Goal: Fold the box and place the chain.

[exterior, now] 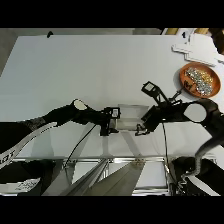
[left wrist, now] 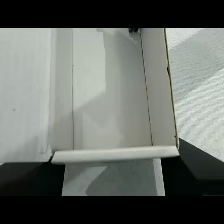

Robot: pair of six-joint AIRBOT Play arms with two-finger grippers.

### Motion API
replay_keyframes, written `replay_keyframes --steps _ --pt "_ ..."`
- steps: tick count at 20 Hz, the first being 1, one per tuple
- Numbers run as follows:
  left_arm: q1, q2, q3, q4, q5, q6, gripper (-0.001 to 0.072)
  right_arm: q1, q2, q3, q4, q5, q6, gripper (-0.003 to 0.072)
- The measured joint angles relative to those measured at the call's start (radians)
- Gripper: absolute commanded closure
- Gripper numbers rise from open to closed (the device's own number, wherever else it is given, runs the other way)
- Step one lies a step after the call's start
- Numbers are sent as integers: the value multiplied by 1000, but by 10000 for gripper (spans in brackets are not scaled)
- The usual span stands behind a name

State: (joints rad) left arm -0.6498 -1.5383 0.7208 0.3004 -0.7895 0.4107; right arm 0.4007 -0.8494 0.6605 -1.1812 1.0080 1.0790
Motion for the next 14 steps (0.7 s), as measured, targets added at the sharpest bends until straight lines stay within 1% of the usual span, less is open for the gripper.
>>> replay_keyframes --steps 1,3,4,5,8,11,13,14 --pt "0 0 0 0 0 0 540 -25 24 3 -2 15 -21 603" --pt "0 0 0 0 0 0 540 -78 76 6 -9 57 -102 599" --pt "0 0 0 0 0 0 540 -105 101 4 -12 80 -165 576" --pt "0 0 0 0 0 0 540 -128 121 -2 -14 103 -241 564" --pt "0 0 0 0 0 0 540 -176 148 -57 -21 135 -484 564" --pt "0 0 0 0 0 0 540 -194 148 -153 -14 101 -666 559" --pt "0 0 0 0 0 0 540 -199 142 -217 16 56 -752 493" --pt "0 0 0 0 0 0 540 -201 138 -245 34 28 -792 484"
